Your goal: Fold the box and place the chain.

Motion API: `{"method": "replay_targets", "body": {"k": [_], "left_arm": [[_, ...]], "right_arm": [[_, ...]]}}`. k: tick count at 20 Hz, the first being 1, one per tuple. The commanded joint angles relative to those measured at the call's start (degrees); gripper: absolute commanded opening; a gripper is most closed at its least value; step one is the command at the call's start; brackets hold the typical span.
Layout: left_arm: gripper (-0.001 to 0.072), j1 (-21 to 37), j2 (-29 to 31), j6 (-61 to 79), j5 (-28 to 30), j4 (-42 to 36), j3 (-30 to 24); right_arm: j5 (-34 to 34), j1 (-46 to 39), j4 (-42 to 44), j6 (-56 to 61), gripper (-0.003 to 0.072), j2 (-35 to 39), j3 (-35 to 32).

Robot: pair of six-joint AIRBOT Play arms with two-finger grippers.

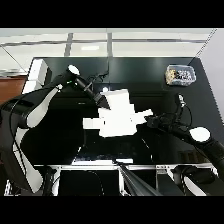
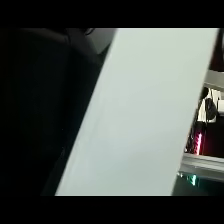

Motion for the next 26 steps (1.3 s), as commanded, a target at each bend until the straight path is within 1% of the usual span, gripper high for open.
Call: {"method": "replay_targets", "body": {"k": [1,2,3,4,5,6,7,8,9,10,11,12,13,16,18,19,20,21,23,24,25,26], "left_arm": [[0.0403,-0.6,-0.1,1.9,-2.3,1.6,0.5],[0.0388,-0.8,-0.1,3.7,-4.1,0.6,0.5],[0.0330,-0.8,-0.1,4.4,-5.9,-0.7,0.5],[0.0330,-0.8,-0.1,4.7,-6.6,-1.2,0.5],[0.0305,-0.8,-0.1,4.7,-6.5,-1.1,0.5],[0.0233,-0.9,-0.1,4.9,-6.4,-0.5,0.5],[0.0138,-1.0,-0.1,5.0,-6.4,0.3,0.5],[0.0075,-1.2,-0.1,5.0,-6.4,1.3,0.5],[0.0028,-1.3,-0.1,5.0,-6.4,1.6,0.5],[0.0027,-1.3,0.0,5.0,-5.9,1.6,0.5],[0.0026,-1.3,0.3,5.0,-5.4,1.6,0.5],[0.0026,-1.2,0.9,5.0,-4.9,1.8,0.5],[0.0025,-1.2,2.1,4.8,-4.2,3.0,0.5],[0.0023,-1.6,7.6,3.4,-3.2,9.2,0.1],[0.0022,-2.7,13.1,3.8,-0.1,10.8,-2.9],[0.0022,-3.4,16.6,5.2,3.1,10.9,-5.8],[0.0023,-4.3,20.3,7.9,7.6,10.9,-9.6],[0.0023,-5.1,24.0,11.5,13.5,10.9,-13.9],[0.0028,-6.8,31.3,20.8,28.7,10.8,-23.4],[0.0029,-7.6,32.9,26.7,33.1,10.9,-26.6],[0.0029,-8.1,33.0,32.5,33.5,10.9,-28.3],[0.0029,-8.7,32.1,36.0,32.9,10.9,-28.9]], "right_arm": [[0.1,0.0,0.0,0.0,0.0012,0.0,0.0],[0.1,0.0,0.0,0.0,0.0012,0.0,0.0],[0.1,0.0,0.0,0.0,0.0013,0.0,0.0],[0.0,0.0,-0.3,0.0,0.0013,0.0,0.0],[0.0,0.0,-0.7,0.0,0.0013,0.0,0.0],[0.1,0.0,-0.9,0.0,0.0013,0.0,0.0],[0.1,0.0,-0.9,0.0,0.0013,0.0,0.0],[0.1,0.0,-0.9,0.0,0.0013,0.0,0.0],[0.0,0.0,-0.9,0.0,0.0015,0.0,0.0],[-0.1,0.0,-0.9,0.0,0.0161,0.0,0.0],[0.0,0.0,-2.0,0.0,0.0513,0.0,0.5],[0.8,-0.2,-5.5,-0.1,0.0719,0.1,1.7],[3.2,-0.9,-10.5,0.0,0.0719,0.1,3.9],[15.5,-4.0,-27.5,-0.3,0.0718,0.1,13.9],[22.3,-4.2,-36.4,-4.9,0.0718,0.1,19.8],[24.4,-4.3,-37.9,-9.3,0.0717,0.1,21.7],[25.5,-4.2,-37.9,-13.6,0.0711,0.1,22.7],[25.4,-4.1,-37.5,-16.7,0.0712,0.1,22.8],[25.4,-4.1,-36.3,-20.0,0.0712,-0.3,22.0],[25.1,-3.9,-34.8,-21.9,0.0712,-0.6,20.9],[24.2,-3.2,-33.2,-25.1,0.0712,-0.8,19.1],[22.9,-2.2,-31.7,-28.8,0.0711,-1.0,17.3]]}}
